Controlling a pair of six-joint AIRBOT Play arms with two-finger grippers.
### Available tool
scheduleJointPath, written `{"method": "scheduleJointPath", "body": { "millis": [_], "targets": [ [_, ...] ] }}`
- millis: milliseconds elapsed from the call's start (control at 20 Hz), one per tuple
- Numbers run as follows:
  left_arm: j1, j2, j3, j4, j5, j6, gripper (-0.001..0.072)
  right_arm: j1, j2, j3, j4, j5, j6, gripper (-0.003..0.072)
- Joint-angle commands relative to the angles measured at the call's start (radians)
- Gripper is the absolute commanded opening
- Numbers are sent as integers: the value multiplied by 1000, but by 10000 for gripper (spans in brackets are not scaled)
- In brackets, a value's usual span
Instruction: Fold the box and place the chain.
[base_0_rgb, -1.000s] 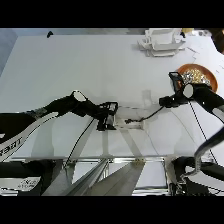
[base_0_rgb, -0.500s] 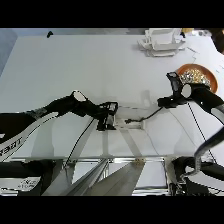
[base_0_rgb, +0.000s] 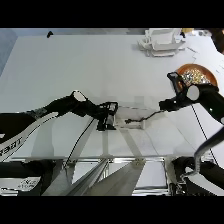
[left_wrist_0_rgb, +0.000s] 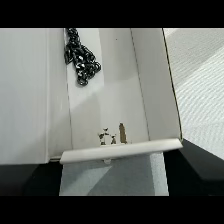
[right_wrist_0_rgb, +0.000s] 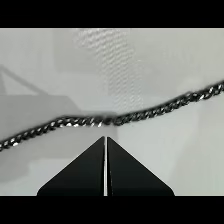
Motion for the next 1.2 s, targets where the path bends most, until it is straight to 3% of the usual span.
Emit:
{"method": "scheduleJointPath", "body": {
  "millis": [0, 150, 250, 600, 700, 950, 1150],
  "targets": [
    [1, 0, 0, 0, 0, 0, 83, 1, 158, 1, 61, 51, -24, 16],
    [1, 0, 1, 0, 0, 0, 83, 1, 254, 1, 68, 34, -30, 43],
    [1, 0, 1, 0, 0, 0, 83, 1, 253, 1, 38, 29, -28, 238],
    [1, 0, 0, 0, 0, 0, 83, 1, 108, -52, 26, -48, 8, 306],
    [1, 0, 0, 0, 0, 0, 83, 1, 44, -70, 23, -86, 8, 424],
    [1, 0, 1, 0, 0, 0, 83, 1, -91, -71, -31, -114, 88, 408],
    [1, 0, 0, 0, 0, 0, 83, 1, -125, -71, -34, -137, 106, 395]
  ]
}}
